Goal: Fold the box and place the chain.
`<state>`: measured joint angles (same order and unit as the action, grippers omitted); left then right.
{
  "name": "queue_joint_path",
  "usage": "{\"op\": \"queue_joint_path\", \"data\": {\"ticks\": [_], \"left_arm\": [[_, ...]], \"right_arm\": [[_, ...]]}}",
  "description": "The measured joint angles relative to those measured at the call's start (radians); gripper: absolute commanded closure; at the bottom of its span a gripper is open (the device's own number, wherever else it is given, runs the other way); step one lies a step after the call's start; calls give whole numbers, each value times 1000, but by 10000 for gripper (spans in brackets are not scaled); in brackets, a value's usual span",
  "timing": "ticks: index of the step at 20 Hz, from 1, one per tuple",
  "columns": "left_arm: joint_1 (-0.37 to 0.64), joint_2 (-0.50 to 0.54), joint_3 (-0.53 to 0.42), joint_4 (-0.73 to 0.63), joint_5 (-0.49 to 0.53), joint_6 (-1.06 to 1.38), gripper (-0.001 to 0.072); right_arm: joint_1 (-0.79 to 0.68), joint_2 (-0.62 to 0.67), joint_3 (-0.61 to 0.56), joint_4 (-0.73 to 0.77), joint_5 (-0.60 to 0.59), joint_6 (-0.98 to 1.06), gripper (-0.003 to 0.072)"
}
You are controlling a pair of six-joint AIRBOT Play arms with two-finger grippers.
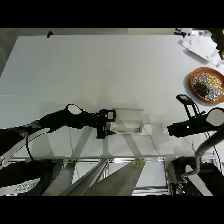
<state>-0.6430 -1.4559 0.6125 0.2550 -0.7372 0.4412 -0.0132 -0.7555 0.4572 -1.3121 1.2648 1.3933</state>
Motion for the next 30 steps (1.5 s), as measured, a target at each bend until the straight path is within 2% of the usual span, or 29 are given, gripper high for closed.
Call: {"op": "queue_joint_path", "data": {"ticks": [8, 15, 18, 24, 25, 26, 30], "left_arm": [[0, 0, 0, 0, 0, 0, 431], [0, 0, 0, 0, 1, 0, 431], [0, 0, 0, 0, 0, 0, 431], [0, 0, 0, 0, 0, 0, 431], [0, 0, 0, 0, 0, 0, 431], [0, 0, 0, 0, -1, 0, 431], [0, 0, 0, 1, 0, 0, 431]], "right_arm": [[29, -233, -31, 201, -198, -51, 681], [77, -317, -33, 422, -250, -207, 674], [80, -309, -32, 473, -228, -247, 511], [82, -247, -32, 578, -195, -271, 501], [82, -240, -32, 588, -181, -272, 420], [82, -235, -32, 594, -169, -274, 380], [82, -225, -32, 632, -135, -279, 380]]}}
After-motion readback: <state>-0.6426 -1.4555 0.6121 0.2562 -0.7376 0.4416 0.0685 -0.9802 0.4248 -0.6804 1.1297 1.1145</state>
